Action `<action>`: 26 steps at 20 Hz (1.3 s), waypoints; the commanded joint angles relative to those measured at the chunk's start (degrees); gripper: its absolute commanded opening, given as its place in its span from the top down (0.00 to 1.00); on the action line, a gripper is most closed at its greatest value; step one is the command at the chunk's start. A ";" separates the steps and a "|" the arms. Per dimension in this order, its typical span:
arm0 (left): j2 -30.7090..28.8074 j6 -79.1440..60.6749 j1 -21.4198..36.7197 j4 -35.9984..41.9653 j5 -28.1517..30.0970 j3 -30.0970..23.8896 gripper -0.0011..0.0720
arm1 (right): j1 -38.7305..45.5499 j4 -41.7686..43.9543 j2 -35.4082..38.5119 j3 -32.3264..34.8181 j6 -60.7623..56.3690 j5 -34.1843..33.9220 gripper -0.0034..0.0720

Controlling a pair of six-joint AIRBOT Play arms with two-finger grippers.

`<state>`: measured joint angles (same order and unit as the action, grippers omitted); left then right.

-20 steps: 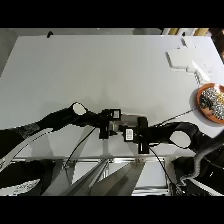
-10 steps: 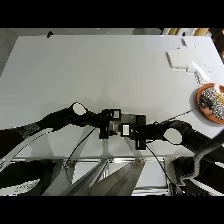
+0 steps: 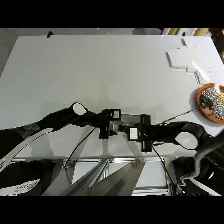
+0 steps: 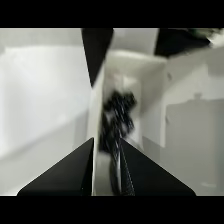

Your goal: Fold the box and place the chain.

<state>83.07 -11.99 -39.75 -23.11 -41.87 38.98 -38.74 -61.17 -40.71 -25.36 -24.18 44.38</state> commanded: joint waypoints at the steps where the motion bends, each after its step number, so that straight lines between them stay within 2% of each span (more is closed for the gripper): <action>1: -0.04 -0.02 0.02 -0.02 0.02 0.04 0.45 | 9.03 -5.44 7.30 0.02 0.15 12.31 0.74; 4: -0.04 -0.02 0.02 -0.02 0.02 0.04 0.45 | 21.53 -12.96 7.74 0.15 5.75 17.62 0.75; 7: -0.04 -0.02 0.02 -0.02 -0.04 0.04 0.45 | 29.05 -12.83 4.66 1.57 9.79 10.78 0.75; 10: -0.04 -0.02 0.02 -0.02 -0.02 0.04 0.45 | 29.64 -12.00 -2.05 1.81 14.99 6.95 0.75; 16: -0.04 -0.02 0.02 -0.02 -0.02 0.04 0.45 | 29.64 -10.99 -14.34 1.81 22.16 3.45 0.75; 21: -0.04 -0.02 0.02 -0.02 -0.02 0.04 0.45 | 29.64 -10.32 -17.16 1.81 26.21 1.31 0.75; 26: -0.04 -0.02 0.02 -0.02 -0.02 0.02 0.45 | 29.64 -10.34 -17.16 1.79 26.21 4.07 0.75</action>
